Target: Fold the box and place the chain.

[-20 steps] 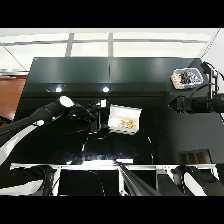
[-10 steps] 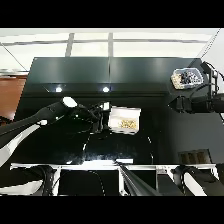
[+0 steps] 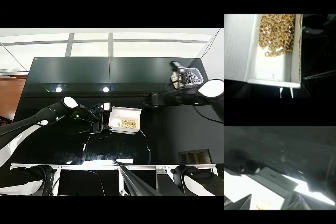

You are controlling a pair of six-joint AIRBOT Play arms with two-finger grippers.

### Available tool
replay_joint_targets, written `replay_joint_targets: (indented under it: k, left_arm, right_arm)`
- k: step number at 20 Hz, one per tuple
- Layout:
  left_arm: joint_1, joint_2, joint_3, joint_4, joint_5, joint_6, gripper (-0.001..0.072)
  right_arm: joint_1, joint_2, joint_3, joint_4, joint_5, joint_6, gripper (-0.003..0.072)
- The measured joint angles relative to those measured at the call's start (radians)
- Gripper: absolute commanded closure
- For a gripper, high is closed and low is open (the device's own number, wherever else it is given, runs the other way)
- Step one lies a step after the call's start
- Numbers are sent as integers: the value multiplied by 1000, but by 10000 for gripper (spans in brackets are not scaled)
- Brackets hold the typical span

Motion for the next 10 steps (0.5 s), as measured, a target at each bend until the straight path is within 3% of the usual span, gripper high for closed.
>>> replay_joint_targets:
  k: [4,10]
  left_arm:
    - [-1,0,0,1,5,-1,298]
    - [-1,0,0,2,10,-3,298]
  right_arm:
    - [87,-87,6,59,-2,-293,7]
    - [122,-92,57,27,121,-608,7]
